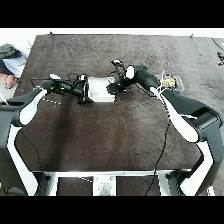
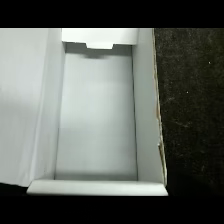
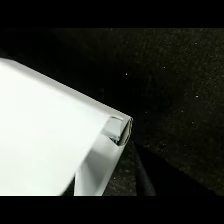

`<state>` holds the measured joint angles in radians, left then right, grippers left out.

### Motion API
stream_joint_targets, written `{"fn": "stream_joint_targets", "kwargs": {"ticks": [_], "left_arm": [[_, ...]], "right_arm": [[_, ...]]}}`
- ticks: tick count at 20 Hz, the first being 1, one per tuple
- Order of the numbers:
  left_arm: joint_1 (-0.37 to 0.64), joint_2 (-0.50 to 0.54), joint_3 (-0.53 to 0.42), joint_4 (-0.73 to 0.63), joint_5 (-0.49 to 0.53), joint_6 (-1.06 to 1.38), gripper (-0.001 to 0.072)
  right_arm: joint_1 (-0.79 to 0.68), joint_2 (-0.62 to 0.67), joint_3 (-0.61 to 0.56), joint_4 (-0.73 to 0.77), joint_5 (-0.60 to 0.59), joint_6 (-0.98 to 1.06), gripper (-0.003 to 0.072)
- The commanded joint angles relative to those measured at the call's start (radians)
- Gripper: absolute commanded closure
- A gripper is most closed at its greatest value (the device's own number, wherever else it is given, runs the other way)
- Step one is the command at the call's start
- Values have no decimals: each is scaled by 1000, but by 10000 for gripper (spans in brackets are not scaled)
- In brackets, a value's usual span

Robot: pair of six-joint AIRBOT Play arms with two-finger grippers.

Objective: Fold the box and place the chain.

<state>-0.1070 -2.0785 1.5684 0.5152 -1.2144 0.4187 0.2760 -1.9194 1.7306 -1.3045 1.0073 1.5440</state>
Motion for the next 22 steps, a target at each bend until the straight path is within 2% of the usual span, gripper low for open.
{"fn": "stream_joint_targets", "kwargs": {"ticks": [1,5,11,16,22], "left_arm": [[0,0,0,0,0,0,242],[0,0,0,0,0,0,243],[0,0,0,0,0,1,243],[0,0,0,0,0,0,243],[0,0,0,0,0,0,242]], "right_arm": [[8,-29,52,-39,56,51,308],[46,-87,166,-155,187,88,308],[61,-128,240,-170,259,206,307],[62,-128,240,-180,252,316,307],[61,-142,240,-195,232,347,307]]}}
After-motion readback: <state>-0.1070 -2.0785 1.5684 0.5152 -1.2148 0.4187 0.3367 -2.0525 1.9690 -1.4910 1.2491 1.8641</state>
